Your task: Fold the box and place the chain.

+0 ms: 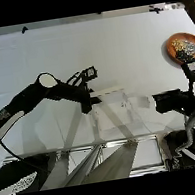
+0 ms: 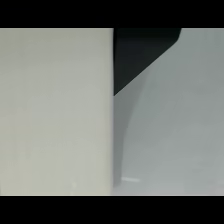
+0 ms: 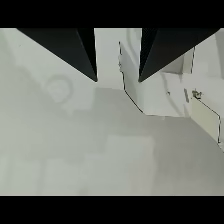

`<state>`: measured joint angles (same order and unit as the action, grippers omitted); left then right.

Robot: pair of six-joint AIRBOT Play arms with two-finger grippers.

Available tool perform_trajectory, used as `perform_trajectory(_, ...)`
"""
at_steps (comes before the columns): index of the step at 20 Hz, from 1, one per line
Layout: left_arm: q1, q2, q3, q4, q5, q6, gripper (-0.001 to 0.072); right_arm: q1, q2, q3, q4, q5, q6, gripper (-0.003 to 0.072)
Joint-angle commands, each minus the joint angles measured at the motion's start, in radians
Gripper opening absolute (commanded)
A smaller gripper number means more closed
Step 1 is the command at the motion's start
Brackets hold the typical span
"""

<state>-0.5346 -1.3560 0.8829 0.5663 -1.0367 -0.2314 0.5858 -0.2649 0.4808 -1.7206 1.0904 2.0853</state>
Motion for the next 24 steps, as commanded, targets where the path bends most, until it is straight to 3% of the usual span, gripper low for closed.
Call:
perform_trajectory(1, -0.018, 0.018, -0.027, -0.076, 0.101, 0.060, 0.0004, 0.001, 0.035, 0.001, 0.040, 0.049, -0.034, 0.0300)
perform_trajectory(5, -0.049, 0.016, -0.027, 0.042, 0.212, 0.060, 0.0003, 0.001, 0.035, 0.001, 0.052, 0.060, -0.149, 0.0299)
perform_trajectory(9, -0.128, -0.023, -0.027, 0.211, 0.162, 0.121, 0.0004, 0.001, 0.035, 0.001, 0.051, 0.037, -0.163, 0.0299)
perform_trajectory(12, -0.166, -0.055, -0.027, 0.176, 0.178, 0.145, 0.0004, 0.001, 0.035, 0.001, 0.050, 0.030, -0.162, 0.0299)
perform_trajectory(19, -0.164, -0.062, -0.027, 0.144, 0.423, 0.128, 0.0002, 0.001, 0.035, 0.001, 0.050, 0.031, -0.161, 0.0299)
perform_trajectory(24, -0.163, -0.065, -0.027, 0.078, 0.441, 0.130, 0.0002, 0.001, 0.035, 0.001, 0.050, 0.031, -0.161, 0.0299)
